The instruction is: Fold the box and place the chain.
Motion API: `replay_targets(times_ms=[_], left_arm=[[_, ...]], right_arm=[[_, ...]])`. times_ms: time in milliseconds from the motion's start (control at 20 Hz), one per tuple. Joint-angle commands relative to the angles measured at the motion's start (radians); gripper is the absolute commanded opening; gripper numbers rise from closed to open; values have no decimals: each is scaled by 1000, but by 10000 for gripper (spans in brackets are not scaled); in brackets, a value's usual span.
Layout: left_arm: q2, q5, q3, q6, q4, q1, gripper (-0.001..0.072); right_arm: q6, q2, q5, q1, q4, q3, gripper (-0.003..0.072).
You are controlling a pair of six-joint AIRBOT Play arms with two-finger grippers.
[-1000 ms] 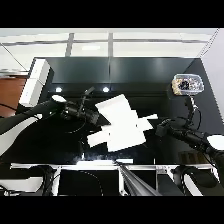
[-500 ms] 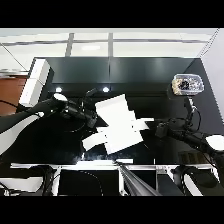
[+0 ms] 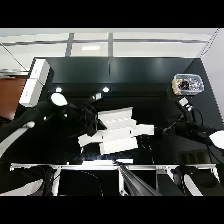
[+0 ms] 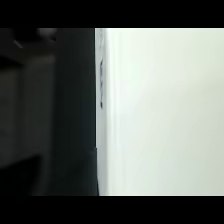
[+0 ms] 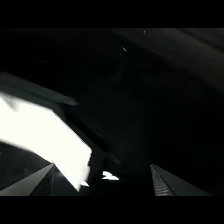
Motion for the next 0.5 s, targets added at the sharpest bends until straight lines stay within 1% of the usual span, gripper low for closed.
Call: replay_targets(times_ms=[0,50,150,300,450], left_arm=[[118,257,-124,323,-41,-72,29],[108,273,-137,371,-42,-81,29],[66,272,-137,369,-66,-82,29],[18,276,-137,370,-71,-82,29],[-7,276,-137,370,-58,-82,29]], right_arm=[[-212,0,13,25,-54,13,714],[-266,-1,13,43,-53,13,714],[-313,-6,12,90,-28,12,714],[-333,-23,13,184,23,11,714],[-333,-52,10,279,25,3,714]])
